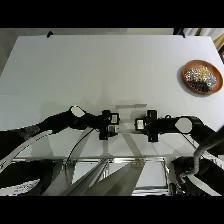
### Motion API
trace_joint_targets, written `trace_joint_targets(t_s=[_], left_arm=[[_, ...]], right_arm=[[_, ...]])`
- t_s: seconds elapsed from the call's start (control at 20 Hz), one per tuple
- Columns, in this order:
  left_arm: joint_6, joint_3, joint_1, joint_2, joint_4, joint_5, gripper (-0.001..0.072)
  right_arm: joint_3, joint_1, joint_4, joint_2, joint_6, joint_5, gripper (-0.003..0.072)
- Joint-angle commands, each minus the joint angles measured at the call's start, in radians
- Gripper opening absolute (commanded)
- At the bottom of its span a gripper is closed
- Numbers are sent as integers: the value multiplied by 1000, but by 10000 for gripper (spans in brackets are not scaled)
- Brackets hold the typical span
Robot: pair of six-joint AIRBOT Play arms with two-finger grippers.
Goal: Fold the box and place the chain.
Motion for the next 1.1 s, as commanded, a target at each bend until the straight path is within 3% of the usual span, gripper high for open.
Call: trace_joint_targets(t_s=[0.0,0.05,0.2,0.25,0.35,0.5,0.6,0.75,1.05], left_arm=[[0,0,1,1,2,-1,255],[0,0,1,1,2,-1,255],[0,0,1,1,2,-1,255],[0,0,1,1,2,-1,255],[0,0,1,1,2,-1,255],[0,0,1,1,2,-1,255],[0,0,1,1,2,-1,255],[0,0,1,1,2,-1,255],[0,0,1,1,2,-1,255]], right_arm=[[0,0,-27,60,19,-4,250],[0,-3,-40,106,19,2,195],[0,-24,-58,269,66,41,136],[0,-31,-100,332,137,68,15],[0,-63,-231,436,368,103,17],[0,-203,-369,524,892,154,17],[-1,-325,-397,520,1205,245,18],[-1,-492,-404,473,1394,370,18],[-1,-561,-365,270,1342,386,15]])
